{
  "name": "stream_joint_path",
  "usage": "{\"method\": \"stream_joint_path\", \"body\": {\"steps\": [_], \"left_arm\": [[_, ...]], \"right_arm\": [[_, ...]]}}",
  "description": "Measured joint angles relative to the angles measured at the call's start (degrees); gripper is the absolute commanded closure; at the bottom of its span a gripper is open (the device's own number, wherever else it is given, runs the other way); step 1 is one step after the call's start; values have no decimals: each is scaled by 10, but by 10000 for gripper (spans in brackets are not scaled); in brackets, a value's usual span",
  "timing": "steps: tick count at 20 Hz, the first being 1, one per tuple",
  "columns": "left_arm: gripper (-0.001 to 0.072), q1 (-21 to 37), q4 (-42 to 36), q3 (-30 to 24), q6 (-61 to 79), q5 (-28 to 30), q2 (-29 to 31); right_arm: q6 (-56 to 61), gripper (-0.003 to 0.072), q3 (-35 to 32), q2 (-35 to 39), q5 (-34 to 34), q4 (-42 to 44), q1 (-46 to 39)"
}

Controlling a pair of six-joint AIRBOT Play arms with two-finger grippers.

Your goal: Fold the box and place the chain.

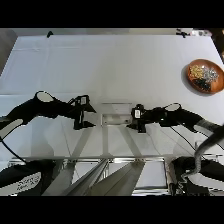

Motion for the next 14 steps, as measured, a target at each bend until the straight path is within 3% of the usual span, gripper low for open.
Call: {"method": "stream_joint_path", "body": {"steps": [6, 14], "left_arm": [[-1, -31, -33, -2, 25, 51, -33], [-2, -60, -59, 13, 33, 70, -53]], "right_arm": [[0, 248, 0, 0, 0, 0, 0], [0, 248, 0, 0, 1, 0, 0]]}}
